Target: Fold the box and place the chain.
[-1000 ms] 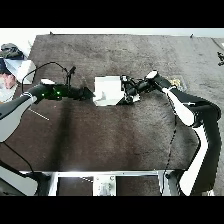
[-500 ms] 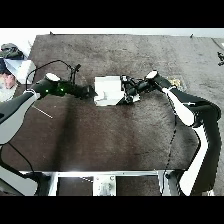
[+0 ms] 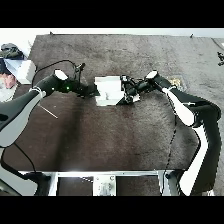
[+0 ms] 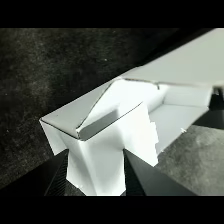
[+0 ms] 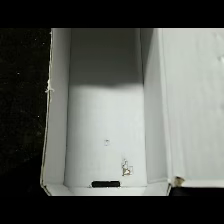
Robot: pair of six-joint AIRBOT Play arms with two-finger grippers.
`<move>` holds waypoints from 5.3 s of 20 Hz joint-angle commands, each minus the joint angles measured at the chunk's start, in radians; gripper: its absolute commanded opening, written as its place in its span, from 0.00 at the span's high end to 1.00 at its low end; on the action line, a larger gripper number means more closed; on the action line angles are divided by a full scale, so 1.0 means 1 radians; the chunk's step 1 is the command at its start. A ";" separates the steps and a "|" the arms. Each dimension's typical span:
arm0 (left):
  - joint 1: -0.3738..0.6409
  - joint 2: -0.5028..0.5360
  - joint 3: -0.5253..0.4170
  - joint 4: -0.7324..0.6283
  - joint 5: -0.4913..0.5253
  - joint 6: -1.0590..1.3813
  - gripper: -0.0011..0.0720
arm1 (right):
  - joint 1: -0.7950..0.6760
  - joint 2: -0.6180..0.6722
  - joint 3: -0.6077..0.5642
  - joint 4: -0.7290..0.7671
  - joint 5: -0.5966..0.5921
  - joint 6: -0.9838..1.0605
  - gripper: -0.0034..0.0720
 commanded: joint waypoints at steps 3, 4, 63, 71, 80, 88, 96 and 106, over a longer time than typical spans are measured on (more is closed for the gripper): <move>-0.062 0.000 0.045 0.233 0.034 -0.293 0.47 | 0.000 0.000 0.000 0.000 0.000 0.000 0.38; -0.068 -0.001 0.045 0.257 0.043 -0.331 0.47 | 0.000 0.000 0.000 0.000 0.000 0.000 0.38; -0.243 -0.267 0.662 0.802 -0.511 -0.523 0.21 | 0.000 0.000 0.000 0.000 0.000 0.000 0.38; -0.227 -0.053 0.575 0.801 -0.353 -0.303 0.21 | 0.000 0.000 0.000 0.000 0.000 0.000 0.38; -0.026 0.336 -0.150 0.445 0.341 0.114 0.21 | 0.000 0.000 0.000 0.000 0.000 0.000 0.38; 0.039 0.321 -0.235 0.230 0.385 0.255 0.21 | 0.000 0.000 0.000 0.000 0.000 0.000 0.38; 0.241 0.033 -0.004 -0.397 -0.103 1.064 0.21 | 0.000 0.000 0.000 0.000 0.000 0.000 0.38; 0.202 -0.183 0.087 -0.344 -0.306 1.632 0.00 | 0.000 0.000 0.000 0.000 0.000 0.000 0.38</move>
